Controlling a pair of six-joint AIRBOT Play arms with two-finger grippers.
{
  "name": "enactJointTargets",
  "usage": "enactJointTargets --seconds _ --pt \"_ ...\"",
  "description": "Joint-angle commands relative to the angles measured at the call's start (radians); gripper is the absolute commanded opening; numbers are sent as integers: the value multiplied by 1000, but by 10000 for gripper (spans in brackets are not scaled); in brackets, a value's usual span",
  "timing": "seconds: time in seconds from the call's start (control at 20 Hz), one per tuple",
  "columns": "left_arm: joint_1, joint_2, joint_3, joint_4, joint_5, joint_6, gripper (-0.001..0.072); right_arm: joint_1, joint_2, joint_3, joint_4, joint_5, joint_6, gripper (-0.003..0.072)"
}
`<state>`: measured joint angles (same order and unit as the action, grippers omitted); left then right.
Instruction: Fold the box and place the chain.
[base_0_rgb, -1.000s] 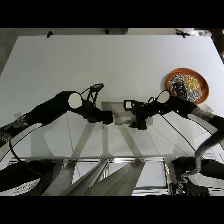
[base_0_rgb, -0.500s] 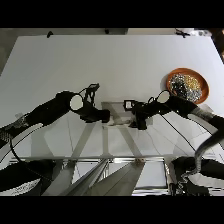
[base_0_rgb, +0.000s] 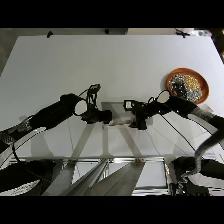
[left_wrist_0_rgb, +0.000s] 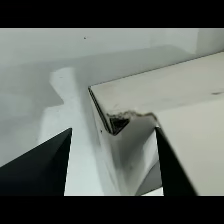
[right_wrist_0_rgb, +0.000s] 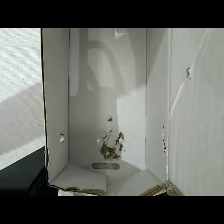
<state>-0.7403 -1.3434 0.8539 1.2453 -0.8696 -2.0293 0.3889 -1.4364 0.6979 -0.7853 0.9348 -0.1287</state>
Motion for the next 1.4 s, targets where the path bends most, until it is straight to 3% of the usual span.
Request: enactJointTargets --seconds 0.0,0.15,0.25,0.4,0.45,0.55,0.65,0.75,0.8,0.9,0.95,1.1,1.15,1.3,1.35 --pt "-37 -21 2 68 6 -63 552 1 1 0 0 0 0 295" --pt "-60 -59 5 73 6 -65 548 1 1 0 0 0 0 295" --pt "-66 -77 24 77 6 -64 427 1 1 0 0 0 0 295" --pt "-66 -90 63 87 2 -65 382 1 1 0 0 0 0 295" --pt "-66 -93 71 95 -6 -65 324 1 1 0 0 0 0 295" --pt "-66 -101 83 99 -49 -49 87 1 1 0 0 0 0 295" --pt "-66 -108 84 99 -87 -37 3 1 1 0 0 0 0 295" --pt "-66 -109 84 99 -92 -37 3 1 1 0 0 0 0 295" --pt "-66 -109 84 98 -92 -38 39 1 1 0 0 0 0 295" --pt "-68 -109 84 95 -84 -39 364 1 1 0 0 0 0 295" --pt "-70 -109 84 95 -78 -39 396 1 1 0 0 0 0 295" --pt "-76 -109 84 90 -44 -40 390 1 1 0 0 0 0 295" --pt "-77 -109 84 90 -39 -40 368 1 1 0 0 0 0 295" --pt "-77 -109 84 90 -39 -40 1 1 1 0 0 0 0 295" --pt "-77 -109 84 91 -39 -40 2 1 1 0 0 0 0 295"
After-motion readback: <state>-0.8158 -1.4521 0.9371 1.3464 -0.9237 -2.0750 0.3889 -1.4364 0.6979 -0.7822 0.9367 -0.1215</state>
